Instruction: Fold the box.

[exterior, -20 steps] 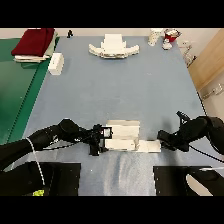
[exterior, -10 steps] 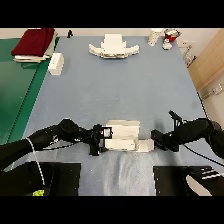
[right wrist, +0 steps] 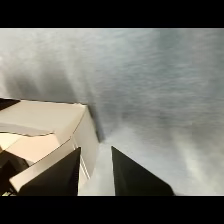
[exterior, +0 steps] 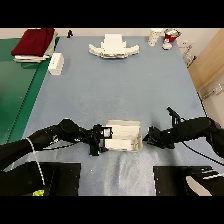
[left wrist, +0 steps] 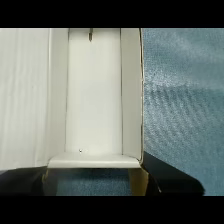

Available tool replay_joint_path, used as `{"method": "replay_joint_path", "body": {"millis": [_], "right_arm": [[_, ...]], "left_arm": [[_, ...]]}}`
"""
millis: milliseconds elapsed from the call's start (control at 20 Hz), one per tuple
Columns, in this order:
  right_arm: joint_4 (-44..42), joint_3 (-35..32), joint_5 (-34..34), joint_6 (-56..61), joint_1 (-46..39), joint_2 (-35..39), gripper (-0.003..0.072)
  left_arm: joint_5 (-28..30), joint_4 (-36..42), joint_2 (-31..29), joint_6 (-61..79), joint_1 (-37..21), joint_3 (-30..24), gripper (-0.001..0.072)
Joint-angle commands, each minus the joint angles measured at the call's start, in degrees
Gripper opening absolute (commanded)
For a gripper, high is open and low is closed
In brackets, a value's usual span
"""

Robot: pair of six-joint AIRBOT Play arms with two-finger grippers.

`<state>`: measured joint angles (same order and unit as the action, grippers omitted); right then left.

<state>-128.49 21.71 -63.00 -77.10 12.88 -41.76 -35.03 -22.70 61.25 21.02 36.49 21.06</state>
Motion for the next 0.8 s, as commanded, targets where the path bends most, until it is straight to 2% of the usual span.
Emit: {"method": "replay_joint_path", "body": {"millis": [0,250,300,350,500,650,750], "right_arm": [[-3.7,1.2,0.2,-1.7,1.4,0.0,0.0302],[-3.6,2.4,1.3,-1.8,5.7,-0.5,0.0304],[-3.5,2.4,1.5,-1.8,7.0,-1.2,0.0401],[-3.4,2.4,2.3,-1.8,8.4,-1.8,0.045],[-2.2,2.8,7.5,-0.7,13.5,-3.7,0.0448],[5.6,5.3,10.9,5.9,19.9,-6.1,0.0443],[15.2,8.3,10.9,14.9,24.9,-8.2,0.0442]], "left_arm": [[0.0,0.0,0.0,0.0,0.0,0.1,0.0452],[0.0,0.0,0.0,0.0,0.0,0.1,0.0452],[0.0,0.0,0.0,0.0,0.0,0.1,0.0451],[0.0,0.0,0.0,0.0,0.0,0.1,0.0451],[0.0,0.0,0.0,0.0,0.0,0.1,0.0452],[0.0,0.0,0.0,0.0,0.0,0.1,0.0452],[0.0,0.0,0.0,0.0,0.0,0.1,0.0452]]}}
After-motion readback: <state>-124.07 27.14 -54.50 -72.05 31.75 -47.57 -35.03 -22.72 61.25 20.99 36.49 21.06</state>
